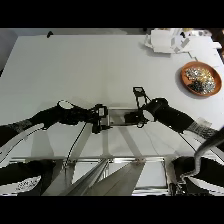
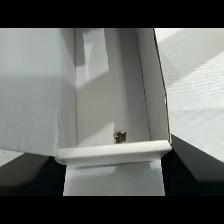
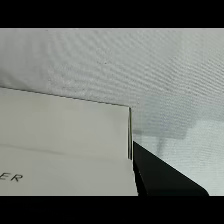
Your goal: Fold the box and place the chain.
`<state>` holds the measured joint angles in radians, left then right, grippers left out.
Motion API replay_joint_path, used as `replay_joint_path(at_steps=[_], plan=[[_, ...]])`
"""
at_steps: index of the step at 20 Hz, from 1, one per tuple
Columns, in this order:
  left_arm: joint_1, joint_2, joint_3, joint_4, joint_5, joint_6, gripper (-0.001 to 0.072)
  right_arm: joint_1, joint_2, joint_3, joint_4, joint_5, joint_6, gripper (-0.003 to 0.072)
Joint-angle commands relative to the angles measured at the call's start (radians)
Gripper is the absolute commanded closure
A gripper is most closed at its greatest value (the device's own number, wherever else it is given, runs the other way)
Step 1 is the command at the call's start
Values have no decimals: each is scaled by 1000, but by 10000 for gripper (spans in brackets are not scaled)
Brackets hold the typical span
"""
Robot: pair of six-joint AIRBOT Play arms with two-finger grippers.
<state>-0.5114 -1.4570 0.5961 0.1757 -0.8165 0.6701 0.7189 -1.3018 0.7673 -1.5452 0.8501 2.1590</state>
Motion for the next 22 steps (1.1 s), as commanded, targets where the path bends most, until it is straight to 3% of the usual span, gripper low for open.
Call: replay_joint_path(at_steps=[1, 3, 6, 9, 12, 13, 14, 15, 16, 18, 20, 22], plan=[[0, 0, 0, -3, -6, -1, 572, 6, -2, 0, -32, -13, 6, 436], [0, 0, 0, -3, -6, -1, 572, 6, -11, 0, -37, -25, 6, 508], [0, 0, 0, -3, -6, -1, 572, 6, -43, 0, -37, -9, 6, 518], [0, 0, 0, -3, -6, -1, 572, 6, -52, 0, -45, 17, 6, 668], [0, 0, 0, -3, -6, -1, 572, 6, -53, 0, -44, 16, 6, 666], [0, 0, 0, -3, -6, -1, 572, 6, -55, 0, -44, 17, 6, 591], [0, 0, 0, -3, -7, -1, 572, 6, -56, 0, -44, 20, 6, 456], [0, 0, 0, -3, -6, -1, 572, 6, -56, 0, -44, 23, 6, 474], [0, 0, 0, -3, -6, -1, 572, 6, -56, 0, -44, 27, 6, 542], [0, 0, 0, -3, -6, -1, 572, 6, -46, 0, -44, 32, 5, 542], [0, 0, 0, -3, -6, -1, 572, 6, -24, 0, -44, 52, 0, 302], [0, 0, 0, -3, -6, -1, 572, 6, 2, 0, -45, 77, -10, 263]])
